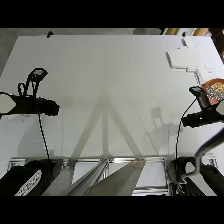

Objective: Fold the box and place the chain.

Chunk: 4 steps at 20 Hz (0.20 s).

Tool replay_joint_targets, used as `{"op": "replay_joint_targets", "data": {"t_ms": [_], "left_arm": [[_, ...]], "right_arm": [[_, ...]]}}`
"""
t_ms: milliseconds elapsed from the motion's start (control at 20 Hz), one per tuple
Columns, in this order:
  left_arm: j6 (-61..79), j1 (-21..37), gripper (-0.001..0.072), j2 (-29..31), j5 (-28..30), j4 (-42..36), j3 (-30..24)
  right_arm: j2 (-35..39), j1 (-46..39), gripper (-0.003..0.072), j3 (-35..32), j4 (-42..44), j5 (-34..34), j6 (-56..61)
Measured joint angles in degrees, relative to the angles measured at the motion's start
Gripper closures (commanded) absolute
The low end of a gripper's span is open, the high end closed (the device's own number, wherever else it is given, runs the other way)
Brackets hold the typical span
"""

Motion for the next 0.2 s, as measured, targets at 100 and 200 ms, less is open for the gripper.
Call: {"op": "replay_joint_targets", "data": {"t_ms": [100,200], "left_arm": [[0.0,-0.1,0.0559,0.0,0.0,-0.1,0.0],[0.1,-0.1,0.0559,0.0,-0.1,-0.2,0.0]], "right_arm": [[0.0,0.0,0.0667,0.0,0.0,0.0,0.0],[0.0,0.0,0.0667,0.0,0.0,0.0,0.0]]}}
